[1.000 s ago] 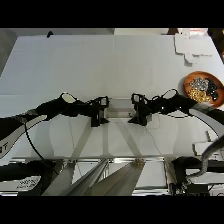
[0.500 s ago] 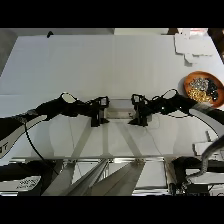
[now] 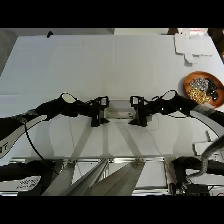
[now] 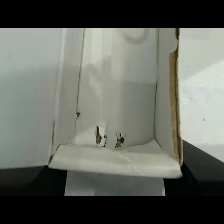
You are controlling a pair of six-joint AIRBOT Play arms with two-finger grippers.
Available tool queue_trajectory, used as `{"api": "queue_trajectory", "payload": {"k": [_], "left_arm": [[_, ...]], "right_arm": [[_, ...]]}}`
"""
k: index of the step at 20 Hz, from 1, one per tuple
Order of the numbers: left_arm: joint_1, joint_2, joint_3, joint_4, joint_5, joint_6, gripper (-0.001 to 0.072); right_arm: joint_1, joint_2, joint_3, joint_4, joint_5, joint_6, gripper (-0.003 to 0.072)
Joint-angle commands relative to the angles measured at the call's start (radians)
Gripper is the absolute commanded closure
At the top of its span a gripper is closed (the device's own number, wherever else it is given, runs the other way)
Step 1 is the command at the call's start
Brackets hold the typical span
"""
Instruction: Fold the box and place the chain.
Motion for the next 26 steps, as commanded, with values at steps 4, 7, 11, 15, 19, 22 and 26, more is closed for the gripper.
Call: {"api": "queue_trajectory", "payload": {"k": [4,7,11,15,19,22,26], "left_arm": [[0.0,-0.001,0.0,0.003,0.0,0.005,0.0425],[0.0,-0.001,0.0,0.003,0.0,0.005,0.0425],[0.0,-0.001,0.0,0.003,-0.003,0.005,0.0425],[0.0,0.0,0.0,0.003,-0.008,0.005,0.0425],[0.0,0.0,0.0,0.003,-0.008,0.005,0.0425],[0.0,0.0,0.0,0.003,-0.008,0.005,0.0425],[0.0,0.0,0.0,0.003,-0.008,0.005,0.0425]], "right_arm": [[-0.036,0.13,0.001,-0.158,-0.021,0.089,-0.0011],[-0.074,0.177,0.001,-0.209,0.021,0.153,-0.0009],[-0.087,0.249,0.001,-0.231,0.088,0.277,0.016],[-0.087,0.293,0.001,-0.077,0.202,0.325,0.0664],[-0.06,0.283,0.001,0.137,0.102,0.34,0.0679],[-0.01,0.259,0.001,0.167,-0.112,0.422,0.0681],[0.015,0.178,0.001,0.164,-0.325,0.61,0.0681]]}}
